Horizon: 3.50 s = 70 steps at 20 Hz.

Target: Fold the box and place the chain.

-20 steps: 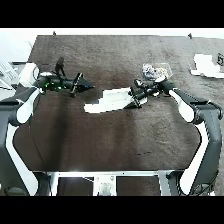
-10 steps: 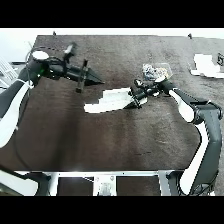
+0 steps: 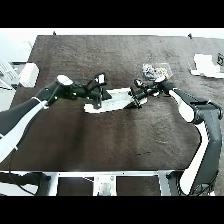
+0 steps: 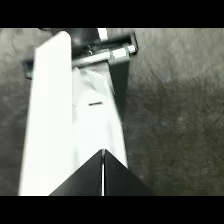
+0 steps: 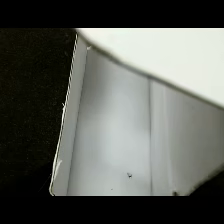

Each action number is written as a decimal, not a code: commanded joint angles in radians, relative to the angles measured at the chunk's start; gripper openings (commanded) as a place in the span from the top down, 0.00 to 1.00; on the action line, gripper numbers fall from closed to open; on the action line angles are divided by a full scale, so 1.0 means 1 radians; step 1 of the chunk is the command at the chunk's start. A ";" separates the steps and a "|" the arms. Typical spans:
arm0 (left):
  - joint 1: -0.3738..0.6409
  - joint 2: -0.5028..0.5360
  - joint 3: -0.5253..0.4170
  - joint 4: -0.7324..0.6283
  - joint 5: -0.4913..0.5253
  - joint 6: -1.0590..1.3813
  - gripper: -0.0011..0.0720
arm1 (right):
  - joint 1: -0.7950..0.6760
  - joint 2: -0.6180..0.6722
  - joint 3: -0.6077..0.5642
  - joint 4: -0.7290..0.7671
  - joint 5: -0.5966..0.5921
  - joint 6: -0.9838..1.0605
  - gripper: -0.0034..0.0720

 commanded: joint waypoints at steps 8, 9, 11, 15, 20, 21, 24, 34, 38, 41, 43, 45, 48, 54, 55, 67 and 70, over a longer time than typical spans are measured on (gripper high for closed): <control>-0.036 -0.070 -0.045 -0.051 0.343 0.062 0.96 | 0.000 0.000 0.001 0.000 0.000 0.000 0.57; -0.036 -0.070 -0.045 -0.051 0.370 0.062 0.96 | 0.000 0.000 0.001 0.000 0.000 0.000 0.57; -0.035 -0.070 -0.032 -0.052 0.390 0.069 0.96 | 0.000 0.000 0.001 0.000 0.000 0.000 0.57; -0.035 -0.070 0.003 -0.051 0.404 0.070 0.96 | 0.000 0.000 0.001 0.000 0.000 0.000 0.57; -0.035 -0.071 0.003 -0.051 0.422 0.076 0.96 | 0.000 0.000 0.001 0.000 0.000 0.000 0.57; -0.035 -0.074 0.003 -0.051 0.430 0.077 0.96 | 0.000 0.000 0.001 0.000 0.000 0.000 0.57; -0.035 -0.101 0.003 -0.051 0.431 0.077 0.96 | 0.000 0.000 0.001 0.000 0.000 0.000 0.57; -0.035 -0.134 0.005 -0.051 0.431 0.096 0.96 | 0.000 0.000 0.001 0.000 0.000 0.000 0.57; -0.035 -0.103 0.006 -0.051 0.365 0.095 0.96 | 0.000 0.000 0.001 0.000 0.000 0.000 0.57; -0.009 -0.034 0.006 -0.056 0.208 0.085 0.96 | 0.000 0.000 0.001 0.000 0.000 0.000 0.57; 0.038 0.018 0.006 -0.055 0.092 0.039 0.96 | 0.000 0.000 0.001 0.000 0.000 0.000 0.57; 0.090 0.056 0.006 -0.053 -0.035 0.039 0.95 | 0.000 0.000 0.001 0.000 0.000 0.000 0.57; 0.139 0.068 0.006 0.004 -0.128 -0.011 0.24 | 0.000 0.000 0.001 0.000 0.000 0.000 0.57; 0.138 0.050 0.006 0.287 -0.131 -0.218 0.03 | 0.000 0.000 0.001 0.000 0.000 0.000 0.57; 0.132 0.038 0.006 0.291 -0.134 -0.220 0.04 | 0.000 0.000 0.001 0.000 0.000 0.000 0.57; 0.051 -0.068 0.006 0.308 0.103 -0.268 0.04 | 0.000 0.000 0.001 0.000 0.000 0.000 0.57; 0.052 -0.062 0.006 0.338 0.034 -0.290 0.04 | 0.000 0.000 0.001 0.000 0.000 0.000 0.57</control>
